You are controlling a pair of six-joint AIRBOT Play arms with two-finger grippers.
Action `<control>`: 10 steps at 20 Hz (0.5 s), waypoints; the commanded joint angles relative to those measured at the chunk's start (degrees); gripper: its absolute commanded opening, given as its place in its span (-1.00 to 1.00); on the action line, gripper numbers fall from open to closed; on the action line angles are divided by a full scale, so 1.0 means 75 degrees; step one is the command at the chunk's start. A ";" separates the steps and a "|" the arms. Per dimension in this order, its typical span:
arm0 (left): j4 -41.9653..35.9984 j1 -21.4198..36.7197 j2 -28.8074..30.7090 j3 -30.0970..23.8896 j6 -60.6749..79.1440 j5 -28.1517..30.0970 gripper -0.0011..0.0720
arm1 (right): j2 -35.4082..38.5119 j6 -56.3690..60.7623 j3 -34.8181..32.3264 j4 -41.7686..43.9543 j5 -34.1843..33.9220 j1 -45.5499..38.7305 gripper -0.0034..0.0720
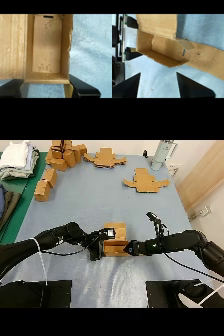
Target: Fold the box.
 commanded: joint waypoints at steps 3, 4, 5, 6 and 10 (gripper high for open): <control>0.0026 0.0003 -0.0003 -0.0012 -0.0015 0.0017 0.32 | -0.0189 0.0376 0.0006 0.0382 0.0420 0.0000 -0.18; 0.0026 0.0003 -0.0006 -0.0012 -0.0015 0.0017 0.32 | -0.0283 0.0376 0.0006 0.0487 0.0449 0.0000 -0.55; 0.0029 0.0003 -0.0003 -0.0012 -0.0015 0.0017 0.32 | -0.0373 0.0367 0.0006 0.0554 0.0603 0.0000 -0.84; 0.0029 0.0003 -0.0003 -0.0009 0.0017 0.0017 0.32 | -0.0481 0.0358 0.0035 0.0568 0.0848 0.0000 -0.90; 0.0064 0.0003 -0.0003 -0.0009 0.0277 0.0041 0.32 | -0.1250 -0.0460 0.0883 0.0586 0.1244 0.0000 -0.90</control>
